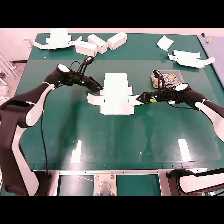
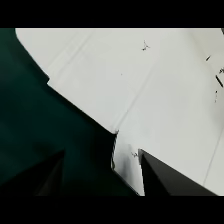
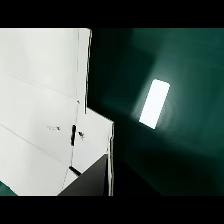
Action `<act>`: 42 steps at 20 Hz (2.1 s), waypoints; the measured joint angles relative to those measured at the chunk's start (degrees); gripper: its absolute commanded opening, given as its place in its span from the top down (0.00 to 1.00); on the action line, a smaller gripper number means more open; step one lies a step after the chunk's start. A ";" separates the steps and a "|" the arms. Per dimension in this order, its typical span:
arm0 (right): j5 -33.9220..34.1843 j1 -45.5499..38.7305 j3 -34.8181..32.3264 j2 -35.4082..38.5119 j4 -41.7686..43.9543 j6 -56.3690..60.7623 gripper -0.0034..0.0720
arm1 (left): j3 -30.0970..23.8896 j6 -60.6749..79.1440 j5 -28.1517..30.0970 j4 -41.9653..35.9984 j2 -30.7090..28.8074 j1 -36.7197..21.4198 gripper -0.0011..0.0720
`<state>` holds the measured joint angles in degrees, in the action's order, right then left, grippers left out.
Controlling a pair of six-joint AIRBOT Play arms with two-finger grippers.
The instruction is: Fold the box and place the chain.
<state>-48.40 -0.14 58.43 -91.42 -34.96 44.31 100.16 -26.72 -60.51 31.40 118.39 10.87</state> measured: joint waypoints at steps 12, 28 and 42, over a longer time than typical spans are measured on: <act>-0.04 0.00 0.00 0.00 -0.02 0.00 0.94 | 4.90 -0.59 -7.06 -8.59 5.95 0.15 0.37; -0.02 0.00 0.00 0.00 -0.02 -0.02 0.94 | 5.01 2.49 -9.53 -11.72 7.56 0.33 0.67; 0.02 -0.09 0.00 0.00 -0.15 -0.02 0.94 | 5.03 9.92 -10.91 -12.61 7.89 0.98 0.96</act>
<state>-48.38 -0.23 58.43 -91.42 -35.11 44.29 105.19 -16.80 -71.42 18.79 126.28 11.86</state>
